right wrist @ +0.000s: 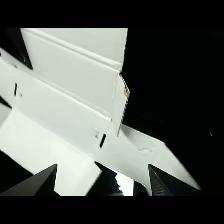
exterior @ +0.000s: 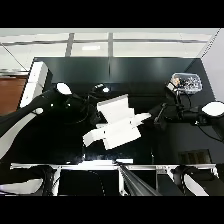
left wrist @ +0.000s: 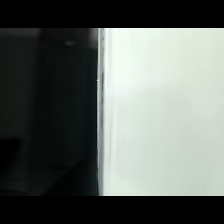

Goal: Fold the box and place the chain.

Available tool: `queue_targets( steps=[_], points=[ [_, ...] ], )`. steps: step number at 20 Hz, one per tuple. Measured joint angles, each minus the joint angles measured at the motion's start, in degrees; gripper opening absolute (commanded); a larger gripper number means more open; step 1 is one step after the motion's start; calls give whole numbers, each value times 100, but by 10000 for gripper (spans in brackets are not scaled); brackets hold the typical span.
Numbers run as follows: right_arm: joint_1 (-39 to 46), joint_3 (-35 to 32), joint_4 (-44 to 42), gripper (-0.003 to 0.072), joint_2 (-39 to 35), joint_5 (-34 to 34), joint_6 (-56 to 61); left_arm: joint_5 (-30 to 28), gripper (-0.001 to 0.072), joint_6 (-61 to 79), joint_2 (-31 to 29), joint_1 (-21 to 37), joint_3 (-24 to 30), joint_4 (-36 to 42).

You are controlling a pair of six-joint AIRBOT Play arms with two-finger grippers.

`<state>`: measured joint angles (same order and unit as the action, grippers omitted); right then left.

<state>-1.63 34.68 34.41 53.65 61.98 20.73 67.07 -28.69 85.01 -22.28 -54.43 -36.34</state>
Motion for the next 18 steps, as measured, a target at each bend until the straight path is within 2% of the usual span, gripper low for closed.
queue_targets(
  steps=[4, 6, 9, 11, 18],
  points=[
    [-142, 223, 763, 647, 0, 0, -404, -535, 29, 514, -286, -498, 186, -1001],
    [-306, 227, 966, 647, 9, -192, -529, -955, 30, 780, -337, -673, 247, -1231],
    [-660, 92, 1095, 647, 17, -474, -664, -1554, 30, 1578, -354, -800, 334, -1137],
    [-898, -83, 1152, 647, 28, -691, -839, -1753, 30, 1941, -313, -835, 363, -1062],
    [-1545, -601, 1331, 647, 166, -1427, -1569, -1976, 30, 2343, -107, -866, 391, -955]
  ],
)
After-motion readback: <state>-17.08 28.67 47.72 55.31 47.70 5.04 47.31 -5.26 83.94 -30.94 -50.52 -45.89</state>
